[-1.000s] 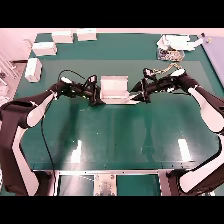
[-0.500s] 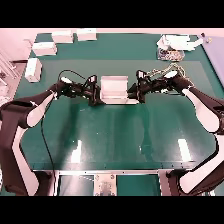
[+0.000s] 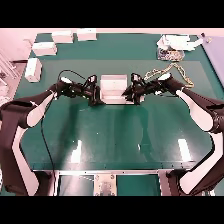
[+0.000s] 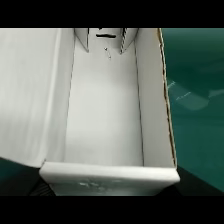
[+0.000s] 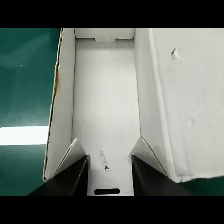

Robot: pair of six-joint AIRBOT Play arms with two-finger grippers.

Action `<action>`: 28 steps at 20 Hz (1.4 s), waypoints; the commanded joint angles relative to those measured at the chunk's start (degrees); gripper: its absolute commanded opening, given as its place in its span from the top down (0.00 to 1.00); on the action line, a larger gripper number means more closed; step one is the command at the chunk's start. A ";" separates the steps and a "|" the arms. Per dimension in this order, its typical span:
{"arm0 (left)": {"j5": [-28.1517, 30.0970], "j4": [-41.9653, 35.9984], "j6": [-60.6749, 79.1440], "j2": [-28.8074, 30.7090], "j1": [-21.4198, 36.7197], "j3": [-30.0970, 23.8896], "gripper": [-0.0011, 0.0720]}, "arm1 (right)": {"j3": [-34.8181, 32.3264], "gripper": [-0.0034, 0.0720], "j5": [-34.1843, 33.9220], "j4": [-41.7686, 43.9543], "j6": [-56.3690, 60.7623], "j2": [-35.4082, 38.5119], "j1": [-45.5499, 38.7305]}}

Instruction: Fold the box and place the chain.

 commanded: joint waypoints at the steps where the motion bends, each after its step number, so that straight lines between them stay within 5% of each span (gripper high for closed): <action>1: 0.09 -0.04 -0.04 0.02 -0.04 -0.02 0.37 | 0.00 0.45 -0.63 2.80 -0.39 -0.26 0.15; 4: 0.11 -0.04 -0.04 0.02 -0.04 -0.02 0.37 | -0.02 0.34 -0.61 3.58 -1.64 -0.33 0.15; 6: 0.13 -0.02 -0.24 0.02 -0.04 -0.02 0.37 | -0.02 0.11 -0.55 3.58 -1.62 -0.52 0.15; 8: 0.13 -0.04 -0.26 0.02 -0.04 -0.02 0.37 | -0.02 0.03 0.11 3.54 -1.66 -0.81 0.15; 15: 0.15 -0.04 -0.26 0.02 -0.04 -0.02 0.37 | -0.02 0.03 0.09 3.52 -1.62 -1.09 0.13; 16: 0.15 -0.04 -0.26 0.02 -0.04 -0.02 0.37 | -0.02 0.06 0.09 3.52 -1.64 -1.09 0.11; 18: 0.15 -0.04 -0.26 0.02 -0.04 -0.02 0.37 | 0.00 0.45 0.09 3.50 -1.64 -1.09 0.04; 21: 0.15 -0.02 -0.26 0.02 -0.04 -0.02 0.37 | 0.00 0.76 0.09 3.34 -1.62 -1.09 0.04; 23: 0.15 -0.04 -0.26 0.02 -0.04 -0.02 0.37 | 0.00 0.89 0.09 1.51 -1.60 -1.07 0.02; 28: 0.15 -0.04 -0.26 0.02 -0.04 -0.02 0.37 | 0.00 0.94 0.11 -5.55 -1.36 -1.05 -0.46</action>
